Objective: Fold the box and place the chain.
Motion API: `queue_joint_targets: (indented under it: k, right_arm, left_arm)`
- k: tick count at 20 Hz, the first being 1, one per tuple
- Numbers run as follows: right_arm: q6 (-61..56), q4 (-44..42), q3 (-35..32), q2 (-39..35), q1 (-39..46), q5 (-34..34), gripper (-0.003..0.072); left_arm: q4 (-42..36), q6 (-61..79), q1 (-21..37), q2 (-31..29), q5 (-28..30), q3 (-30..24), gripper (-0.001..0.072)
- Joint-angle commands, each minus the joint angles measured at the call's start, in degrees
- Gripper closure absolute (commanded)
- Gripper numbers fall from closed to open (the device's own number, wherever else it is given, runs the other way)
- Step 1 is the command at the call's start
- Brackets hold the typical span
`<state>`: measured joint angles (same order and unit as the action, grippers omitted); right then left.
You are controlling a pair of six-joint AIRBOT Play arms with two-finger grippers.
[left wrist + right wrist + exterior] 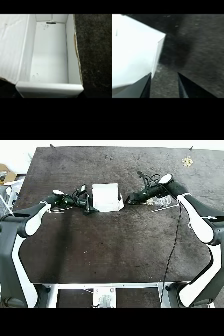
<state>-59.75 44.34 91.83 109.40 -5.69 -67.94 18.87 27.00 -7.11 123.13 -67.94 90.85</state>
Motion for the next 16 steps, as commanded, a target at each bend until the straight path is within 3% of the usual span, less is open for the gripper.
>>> queue_joint_targets:
  k: [1, 4, 6, 12, 16]
  right_arm:
    - [-0.04, -1.27, 0.20, -0.04, -1.14, -0.22, 0.0310]
    - [-0.07, -2.64, 0.28, -0.04, -1.18, -0.24, 0.0308]
    - [-0.09, -2.69, 0.83, -0.04, -1.20, -0.48, 0.0230]
    - [-0.11, -3.21, 2.21, 0.26, -3.89, 0.11, 0.0231]
    - [-1.38, -1.07, 2.21, 0.26, -5.33, 3.98, 0.0232]
  left_arm:
    - [0.00, 0.00, 0.02, -0.02, -0.02, -0.02, 0.0424]
    - [0.00, 0.00, 0.02, -0.02, 0.00, -0.02, 0.0424]
    - [0.00, 0.00, 0.02, -0.02, 0.00, -0.02, 0.0424]
    - [0.00, 0.00, 0.02, -0.02, 0.00, -0.02, 0.0424]
    - [0.00, 0.00, 0.02, -0.02, -0.02, -0.02, 0.0424]
